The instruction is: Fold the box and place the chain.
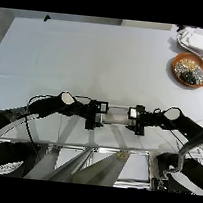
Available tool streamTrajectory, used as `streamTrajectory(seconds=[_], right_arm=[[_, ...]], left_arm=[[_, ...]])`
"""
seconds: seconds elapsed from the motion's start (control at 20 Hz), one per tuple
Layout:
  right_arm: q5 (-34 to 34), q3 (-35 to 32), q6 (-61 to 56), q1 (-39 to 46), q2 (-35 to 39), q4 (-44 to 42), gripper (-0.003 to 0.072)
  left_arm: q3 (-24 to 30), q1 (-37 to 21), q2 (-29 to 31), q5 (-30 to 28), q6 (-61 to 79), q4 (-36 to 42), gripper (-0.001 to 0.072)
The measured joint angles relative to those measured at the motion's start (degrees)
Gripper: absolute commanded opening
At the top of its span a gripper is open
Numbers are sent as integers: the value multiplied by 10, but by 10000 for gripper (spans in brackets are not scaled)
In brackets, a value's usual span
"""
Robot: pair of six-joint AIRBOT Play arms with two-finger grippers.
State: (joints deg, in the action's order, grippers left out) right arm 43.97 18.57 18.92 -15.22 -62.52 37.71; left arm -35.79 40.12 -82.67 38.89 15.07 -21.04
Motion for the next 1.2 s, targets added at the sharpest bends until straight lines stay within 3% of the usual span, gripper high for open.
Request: streamTrajectory(seconds=[0.3,0.35,0.4,0.45,0.85,1.2], right_arm=[[0,0,0,0,0,-2,409],[0,0,0,0,0,-2,493],[0,0,0,0,1,-2,642],[-3,0,-1,0,3,0,697],[2,0,-93,0,57,46,696],[4,0,-226,0,186,174,694]], left_arm=[[0,0,0,-1,0,0,311],[0,0,0,-1,0,0,311],[0,0,0,-1,0,0,311],[0,0,-1,-8,-1,3,311],[0,0,-1,-5,-1,2,311],[0,0,-1,1,-1,0,311]])
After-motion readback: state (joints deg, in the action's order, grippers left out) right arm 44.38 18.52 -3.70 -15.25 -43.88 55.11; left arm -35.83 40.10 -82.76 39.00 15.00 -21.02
